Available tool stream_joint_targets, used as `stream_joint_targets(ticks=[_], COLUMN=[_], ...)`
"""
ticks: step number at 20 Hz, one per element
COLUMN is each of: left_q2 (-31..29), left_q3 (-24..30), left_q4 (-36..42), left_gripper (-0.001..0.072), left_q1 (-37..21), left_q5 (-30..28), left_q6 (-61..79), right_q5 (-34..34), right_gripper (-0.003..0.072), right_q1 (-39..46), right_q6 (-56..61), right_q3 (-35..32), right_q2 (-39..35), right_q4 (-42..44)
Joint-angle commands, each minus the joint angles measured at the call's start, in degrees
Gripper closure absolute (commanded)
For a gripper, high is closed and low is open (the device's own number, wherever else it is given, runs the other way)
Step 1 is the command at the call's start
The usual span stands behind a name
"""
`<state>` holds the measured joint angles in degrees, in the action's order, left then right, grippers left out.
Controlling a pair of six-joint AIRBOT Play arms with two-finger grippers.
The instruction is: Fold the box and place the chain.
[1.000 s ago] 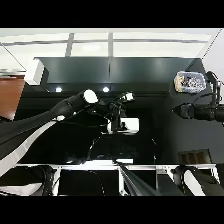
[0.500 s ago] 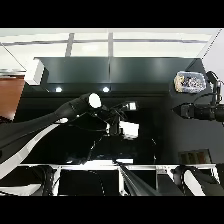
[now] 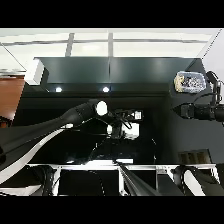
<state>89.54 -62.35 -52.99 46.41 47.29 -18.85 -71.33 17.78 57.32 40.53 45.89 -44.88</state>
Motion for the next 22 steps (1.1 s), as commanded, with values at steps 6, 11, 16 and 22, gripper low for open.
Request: stream_joint_targets(ticks=[6,11,16,22], left_q2=[-7.8,-12.4,-13.8,-12.3], left_q3=[0.1,3.7,3.4,2.6], left_q4=[-27.5,-33.7,-30.9,-28.4], left_gripper=[0.0432,0.0432,0.0431,0.0431], left_q1=[-16.7,-41.5,-64.3,-74.6], left_q5=[14.1,22.7,19.3,1.7], left_q6=[-43.6,-55.1,-59.2,-54.0], right_q5=[0.0,0.0,0.9,1.7], right_gripper=[0.0671,0.0671,0.0671,0.0671], right_q1=[0.0,0.0,0.0,0.0], right_q6=[1.0,1.4,1.9,5.9], right_q3=[0.0,0.0,-0.3,-0.3], right_q2=[0.0,0.0,0.0,0.0], right_q4=[0.0,0.0,0.0,0.0])
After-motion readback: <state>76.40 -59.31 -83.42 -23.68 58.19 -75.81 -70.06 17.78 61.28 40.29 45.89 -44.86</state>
